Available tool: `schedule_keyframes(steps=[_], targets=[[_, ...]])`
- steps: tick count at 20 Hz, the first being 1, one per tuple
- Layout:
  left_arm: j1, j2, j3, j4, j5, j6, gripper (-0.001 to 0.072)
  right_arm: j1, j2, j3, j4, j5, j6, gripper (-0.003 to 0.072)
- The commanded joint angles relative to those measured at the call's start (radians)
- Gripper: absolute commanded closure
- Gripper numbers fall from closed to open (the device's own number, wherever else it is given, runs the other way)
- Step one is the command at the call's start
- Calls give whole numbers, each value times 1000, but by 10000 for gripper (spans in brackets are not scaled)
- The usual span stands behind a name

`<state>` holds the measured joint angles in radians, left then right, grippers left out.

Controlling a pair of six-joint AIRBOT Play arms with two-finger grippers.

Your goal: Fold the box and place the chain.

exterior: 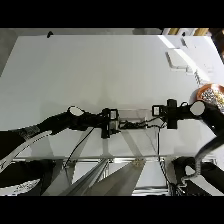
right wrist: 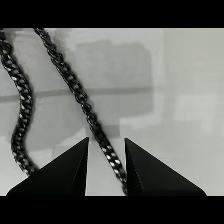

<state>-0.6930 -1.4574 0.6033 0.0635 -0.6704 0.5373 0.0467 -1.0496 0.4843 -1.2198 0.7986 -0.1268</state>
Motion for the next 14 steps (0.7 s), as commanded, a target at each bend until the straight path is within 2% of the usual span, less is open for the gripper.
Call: schedule_keyframes(steps=[1,5,6,7,10,14], targets=[[0,0,0,0,0,0,504,-3,-58,-1,48,-6,-92,464],[0,0,0,0,0,0,504,-3,-66,-1,49,-15,-100,535],[0,0,0,0,0,0,504,-3,-66,-1,49,-13,-100,626],[0,0,0,0,0,0,504,-3,-64,-1,49,-5,-99,667],[0,0,0,0,0,0,504,-2,-16,-1,49,62,-89,667],[0,0,0,0,0,0,504,52,148,-1,117,144,-45,668]])
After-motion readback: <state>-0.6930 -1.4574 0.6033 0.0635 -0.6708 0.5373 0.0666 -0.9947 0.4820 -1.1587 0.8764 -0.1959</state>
